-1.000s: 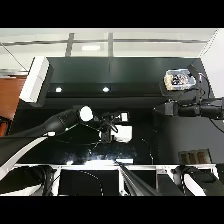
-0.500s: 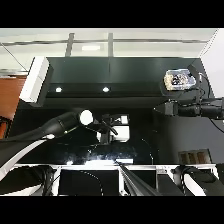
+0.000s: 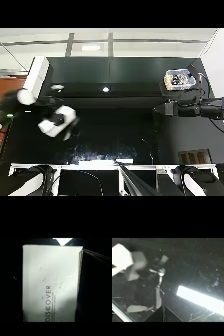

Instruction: Fold the box and place the chain.

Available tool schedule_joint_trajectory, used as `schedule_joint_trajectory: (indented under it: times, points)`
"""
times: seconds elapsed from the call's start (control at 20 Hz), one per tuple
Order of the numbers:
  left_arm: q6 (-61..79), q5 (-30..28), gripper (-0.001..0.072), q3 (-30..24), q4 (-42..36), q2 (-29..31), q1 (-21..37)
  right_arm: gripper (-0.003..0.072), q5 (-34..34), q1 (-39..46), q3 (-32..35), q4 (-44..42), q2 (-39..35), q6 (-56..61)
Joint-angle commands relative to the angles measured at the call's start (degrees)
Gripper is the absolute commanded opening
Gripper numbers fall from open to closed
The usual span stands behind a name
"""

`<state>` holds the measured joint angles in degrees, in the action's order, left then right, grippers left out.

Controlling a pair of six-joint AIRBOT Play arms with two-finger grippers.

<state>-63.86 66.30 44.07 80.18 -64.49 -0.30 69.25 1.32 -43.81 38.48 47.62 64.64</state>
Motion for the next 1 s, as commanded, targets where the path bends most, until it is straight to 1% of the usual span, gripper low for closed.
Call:
schedule_joint_trajectory:
  times: [0.0,0.1,0.15,0.2,0.25,0.3,0.4,0.45,0.5,0.6,0.7,0.95]
  points:
    - [-7.63,2.49,0.0328,-0.39,1.4,3.45,21.16,0.0018,-0.52,-0.02,-0.04,0.02,-0.04,0.02]
    - [-4.96,2.25,0.0329,0.5,1.4,3.45,30.56,0.0018,-0.96,-0.02,-0.04,0.24,-0.04,-0.24]
    - [-2.56,1.14,0.0329,0.72,1.4,3.45,33.83,0.0018,-1.05,-0.02,-0.04,0.57,-0.04,-0.39]
    - [-0.63,-0.74,0.0329,0.76,1.38,3.45,36.44,0.0018,-1.14,-0.02,-0.02,1.07,-0.04,-0.37]
    - [1.29,-4.0,0.033,0.74,1.36,3.32,38.36,0.0018,-1.29,-0.02,-0.02,1.25,-0.02,-0.39]
    - [2.99,-6.91,0.033,0.74,1.46,3.15,38.97,0.0018,-1.42,-0.02,0.07,1.2,-0.02,-0.37]
    - [7.19,-12.96,0.033,0.74,1.25,2.47,38.49,0.0018,-0.83,-0.02,0.11,0.81,-0.02,-0.02]
    - [7.17,-16.0,0.033,0.83,0.7,1.7,38.07,0.0018,-0.46,-0.02,0.09,0.76,-0.02,0.35]
    - [7.96,-17.79,0.033,1.38,-0.55,0.17,37.75,0.0018,0.0,-0.02,0.11,0.79,-0.02,0.76]
    - [13.57,-16.59,0.0331,3.54,-3.8,-3.98,36.74,0.0018,0.39,-0.02,0.09,0.79,-0.02,1.88]
    - [14.6,-15.82,0.0331,5.81,-4.0,-7.63,35.3,0.0018,0.39,-0.02,0.09,0.79,-0.02,2.78]
    - [14.6,-16.94,0.0338,9.25,-4.59,-13.07,32.72,0.0018,0.35,-0.02,0.11,0.81,-0.02,4.83]
